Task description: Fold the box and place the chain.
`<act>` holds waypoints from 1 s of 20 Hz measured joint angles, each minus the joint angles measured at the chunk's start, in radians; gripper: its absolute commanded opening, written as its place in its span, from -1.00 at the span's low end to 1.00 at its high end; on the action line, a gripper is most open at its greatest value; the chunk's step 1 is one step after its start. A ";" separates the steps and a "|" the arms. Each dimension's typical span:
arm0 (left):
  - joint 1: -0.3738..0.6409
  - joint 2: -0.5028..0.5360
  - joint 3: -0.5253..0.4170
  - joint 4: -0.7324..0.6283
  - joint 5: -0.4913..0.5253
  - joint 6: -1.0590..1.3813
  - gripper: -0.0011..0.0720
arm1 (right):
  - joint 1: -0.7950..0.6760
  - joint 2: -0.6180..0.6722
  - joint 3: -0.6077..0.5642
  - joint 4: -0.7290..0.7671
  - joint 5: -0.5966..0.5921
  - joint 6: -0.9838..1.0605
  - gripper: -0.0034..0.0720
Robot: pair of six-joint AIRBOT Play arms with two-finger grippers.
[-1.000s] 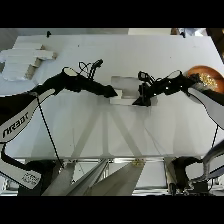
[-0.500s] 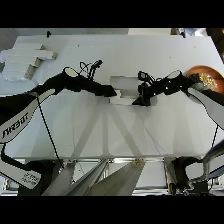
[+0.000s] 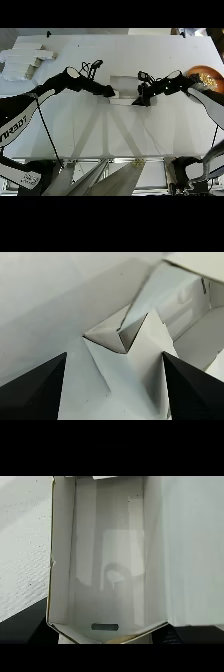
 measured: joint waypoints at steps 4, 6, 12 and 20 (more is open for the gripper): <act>-0.020 0.005 0.000 0.021 0.005 -0.015 0.76 | 0.000 0.000 0.000 -0.002 0.000 -0.001 -0.61; -0.031 0.010 0.000 0.026 0.012 -0.018 0.76 | 0.000 0.000 0.000 -0.001 0.000 -0.001 -0.61; -0.063 0.017 0.001 0.130 0.022 -0.105 0.72 | 0.000 0.000 0.000 -0.001 -0.002 -0.001 -0.61; -0.094 0.027 0.068 0.356 0.025 -0.353 0.37 | 0.000 0.000 0.000 0.001 -0.001 0.000 -0.61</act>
